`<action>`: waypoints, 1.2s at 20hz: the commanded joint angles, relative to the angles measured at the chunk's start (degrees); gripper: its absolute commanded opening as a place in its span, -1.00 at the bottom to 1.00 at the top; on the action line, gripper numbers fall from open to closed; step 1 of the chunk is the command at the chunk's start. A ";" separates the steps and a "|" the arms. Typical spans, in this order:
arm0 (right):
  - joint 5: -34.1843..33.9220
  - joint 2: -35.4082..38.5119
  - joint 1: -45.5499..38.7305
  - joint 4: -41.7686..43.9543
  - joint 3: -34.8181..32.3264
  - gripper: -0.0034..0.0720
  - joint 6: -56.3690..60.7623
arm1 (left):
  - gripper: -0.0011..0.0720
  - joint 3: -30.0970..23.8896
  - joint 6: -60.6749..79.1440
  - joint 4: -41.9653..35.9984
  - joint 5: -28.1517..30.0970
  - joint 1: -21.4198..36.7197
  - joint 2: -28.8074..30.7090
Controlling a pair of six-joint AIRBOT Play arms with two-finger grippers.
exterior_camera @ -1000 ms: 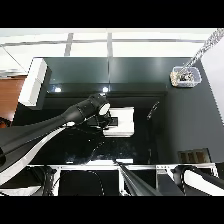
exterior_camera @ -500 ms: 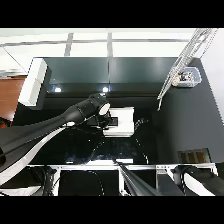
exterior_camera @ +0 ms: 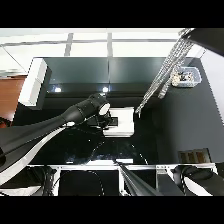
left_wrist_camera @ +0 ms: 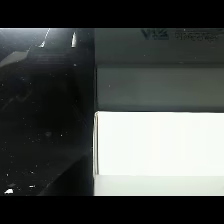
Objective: Fold the box and place the chain.
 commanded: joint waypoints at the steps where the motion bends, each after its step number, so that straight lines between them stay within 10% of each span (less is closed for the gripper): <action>1: 0.90 -0.31 2.25 3.30 -0.13 -0.87 -0.09 | -0.90 0.00 0.00 0.00 -0.02 0.04 -0.02; 15: -2.19 -3.89 4.35 10.69 -0.33 -0.87 -0.26 | -0.90 0.00 0.00 0.00 0.00 0.04 -0.02; 24: -4.98 -3.89 7.80 7.13 -27.89 -0.87 -0.26 | -0.90 0.00 0.00 0.04 0.00 0.07 -0.02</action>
